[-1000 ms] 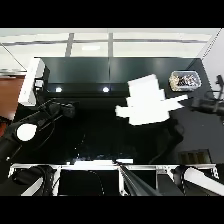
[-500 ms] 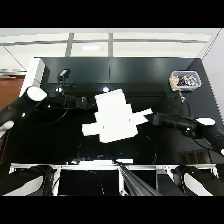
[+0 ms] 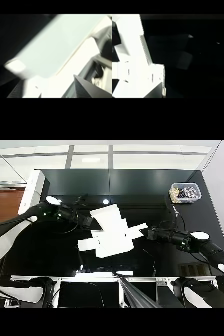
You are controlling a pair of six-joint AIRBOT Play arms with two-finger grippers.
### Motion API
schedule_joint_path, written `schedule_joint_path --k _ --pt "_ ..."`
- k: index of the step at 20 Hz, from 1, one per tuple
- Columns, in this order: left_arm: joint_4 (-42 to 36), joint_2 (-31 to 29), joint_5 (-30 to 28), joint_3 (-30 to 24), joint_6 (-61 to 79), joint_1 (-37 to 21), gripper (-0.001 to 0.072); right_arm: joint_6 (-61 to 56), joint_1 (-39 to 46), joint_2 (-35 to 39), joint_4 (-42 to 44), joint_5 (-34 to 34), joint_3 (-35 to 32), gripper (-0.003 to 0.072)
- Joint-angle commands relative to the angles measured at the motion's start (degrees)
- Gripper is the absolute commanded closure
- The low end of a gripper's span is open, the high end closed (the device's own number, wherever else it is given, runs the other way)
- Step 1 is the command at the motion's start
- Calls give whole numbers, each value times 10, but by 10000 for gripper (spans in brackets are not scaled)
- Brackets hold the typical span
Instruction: Fold the box and place the chain.
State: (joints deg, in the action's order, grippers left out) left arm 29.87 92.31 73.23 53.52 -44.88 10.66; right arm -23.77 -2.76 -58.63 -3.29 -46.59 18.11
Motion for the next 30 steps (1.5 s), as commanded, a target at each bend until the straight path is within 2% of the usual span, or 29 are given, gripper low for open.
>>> schedule_joint_path --k 1,3,6,8,9,10,11,15,17,20,22,25,27,30 --pt "-40 36 58 13 125 16 193 0 -2 0 2 7 0 668" --pt "-37 39 65 15 160 20 241 0 -2 0 0 19 0 668" --pt "-18 39 66 20 180 20 617 0 -2 0 -7 22 0 668" --pt "-20 39 61 23 203 20 679 0 -2 0 -29 14 0 659" --pt "-20 39 51 26 204 20 679 1 -2 0 -40 8 2 451" --pt "-20 39 45 31 204 20 680 0 2 0 -64 0 14 112" --pt "-20 38 40 36 204 20 680 1 10 0 -97 -21 34 -13" --pt "-4 9 2 42 213 36 684 3 31 1 -306 -177 200 -13" --pt "8 -24 -34 29 243 64 684 7 20 6 -380 -227 268 -12" --pt "-10 -94 -154 -31 325 108 683 -2 2 22 -426 -267 280 -11" --pt "-39 -122 -207 -68 437 122 680 2 -26 27 -442 -238 252 -11" --pt "-36 -107 -212 -75 584 134 680 70 -83 27 -441 -118 188 -12" --pt "-36 -95 -236 -75 585 136 680 113 -110 26 -443 -53 156 -12" --pt "-17 -76 -252 -75 586 136 679 159 -130 26 -468 -29 125 -12"
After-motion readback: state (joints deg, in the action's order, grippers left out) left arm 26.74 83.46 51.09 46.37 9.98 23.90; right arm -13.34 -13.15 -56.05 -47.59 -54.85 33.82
